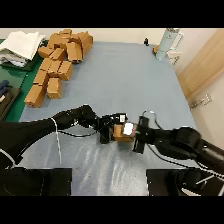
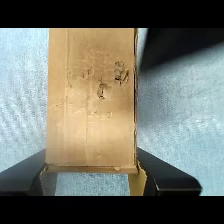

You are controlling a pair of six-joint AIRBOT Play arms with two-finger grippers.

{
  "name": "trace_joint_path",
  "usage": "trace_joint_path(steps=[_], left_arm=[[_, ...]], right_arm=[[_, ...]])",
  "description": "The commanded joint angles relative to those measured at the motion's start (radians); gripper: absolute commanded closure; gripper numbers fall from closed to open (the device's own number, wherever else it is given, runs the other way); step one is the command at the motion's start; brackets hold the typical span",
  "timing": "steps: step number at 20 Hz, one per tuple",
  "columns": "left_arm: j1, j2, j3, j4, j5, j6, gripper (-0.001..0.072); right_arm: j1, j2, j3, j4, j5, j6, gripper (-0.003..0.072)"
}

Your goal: Fold the box.

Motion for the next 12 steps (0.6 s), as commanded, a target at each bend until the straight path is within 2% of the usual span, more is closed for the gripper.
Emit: trace_joint_path(steps=[1, 4, 8, 10, 12], left_arm=[[0.000, 0.000, 0.000, 0.000, 0.000, 0.000, 0.0199], [0.000, 0.000, 0.000, 0.000, 0.000, 0.000, 0.0199], [0.000, 0.000, 0.000, 0.000, 0.000, 0.001, 0.0199], [0.000, 0.000, 0.000, 0.000, 0.000, 0.000, 0.0199], [0.000, 0.000, 0.000, 0.000, 0.002, 0.001, 0.0199]], right_arm=[[-0.045, 0.114, 0.021, -0.143, -0.175, 0.363, 0.0680], [-0.114, 0.157, 0.021, -0.203, -0.254, 0.643, 0.0680], [-0.220, 0.111, 0.021, -0.201, -0.415, 1.061, 0.0680], [-0.243, 0.085, 0.021, -0.193, -0.476, 1.176, 0.0679], [-0.242, 0.080, 0.021, -0.176, -0.486, 1.238, 0.0679]])
